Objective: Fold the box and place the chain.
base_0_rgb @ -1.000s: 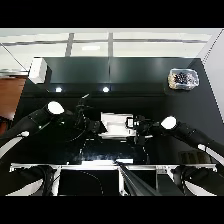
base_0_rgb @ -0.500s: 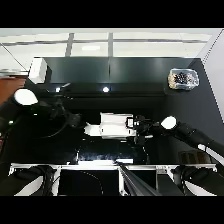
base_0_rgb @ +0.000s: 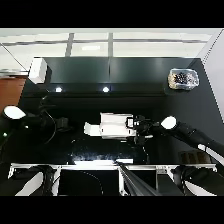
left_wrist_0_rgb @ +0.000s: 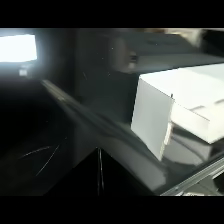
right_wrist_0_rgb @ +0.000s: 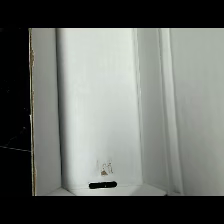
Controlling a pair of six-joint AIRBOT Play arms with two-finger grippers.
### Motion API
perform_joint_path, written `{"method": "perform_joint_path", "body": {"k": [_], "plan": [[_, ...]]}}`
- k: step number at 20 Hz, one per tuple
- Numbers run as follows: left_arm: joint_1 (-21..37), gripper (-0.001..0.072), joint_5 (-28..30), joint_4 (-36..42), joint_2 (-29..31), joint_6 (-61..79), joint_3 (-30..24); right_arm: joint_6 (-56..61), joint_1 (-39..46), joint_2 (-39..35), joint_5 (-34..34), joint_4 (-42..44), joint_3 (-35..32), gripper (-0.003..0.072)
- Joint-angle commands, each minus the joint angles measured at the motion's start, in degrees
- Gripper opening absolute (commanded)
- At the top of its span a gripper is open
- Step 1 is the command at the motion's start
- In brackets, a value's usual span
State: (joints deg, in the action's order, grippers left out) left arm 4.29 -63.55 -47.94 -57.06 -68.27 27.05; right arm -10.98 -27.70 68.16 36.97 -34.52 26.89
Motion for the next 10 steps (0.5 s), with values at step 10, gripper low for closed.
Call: {"method": "perform_joint_path", "body": {"k": [10], "plan": [[-14.1,0.0031,14.8,23.8,-14.2,12.9,-3.8,0.0,0.0,0.0,0.0,0.0,0.0,0.0578]]}}
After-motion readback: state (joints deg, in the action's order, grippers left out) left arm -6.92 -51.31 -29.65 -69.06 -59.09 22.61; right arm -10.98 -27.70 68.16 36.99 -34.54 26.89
